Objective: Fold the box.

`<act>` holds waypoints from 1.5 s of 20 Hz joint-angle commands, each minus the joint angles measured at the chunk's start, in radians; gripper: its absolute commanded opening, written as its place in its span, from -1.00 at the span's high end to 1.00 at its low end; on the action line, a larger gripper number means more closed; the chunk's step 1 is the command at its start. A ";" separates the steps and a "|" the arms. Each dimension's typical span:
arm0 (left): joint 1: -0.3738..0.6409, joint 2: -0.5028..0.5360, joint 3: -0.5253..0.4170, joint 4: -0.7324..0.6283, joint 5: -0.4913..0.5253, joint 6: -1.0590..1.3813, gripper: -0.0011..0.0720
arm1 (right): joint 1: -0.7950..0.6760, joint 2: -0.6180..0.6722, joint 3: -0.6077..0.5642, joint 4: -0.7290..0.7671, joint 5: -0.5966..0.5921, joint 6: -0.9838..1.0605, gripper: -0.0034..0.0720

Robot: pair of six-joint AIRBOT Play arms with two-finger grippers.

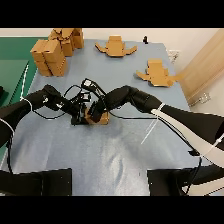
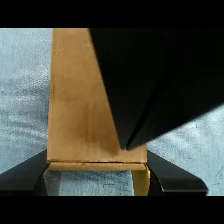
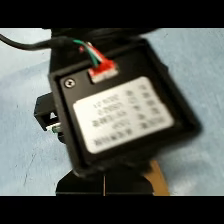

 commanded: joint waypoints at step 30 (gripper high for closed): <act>0.364 0.272 0.021 -0.004 0.480 -0.762 0.93 | -0.270 0.483 -0.339 -0.853 -0.028 0.730 0.91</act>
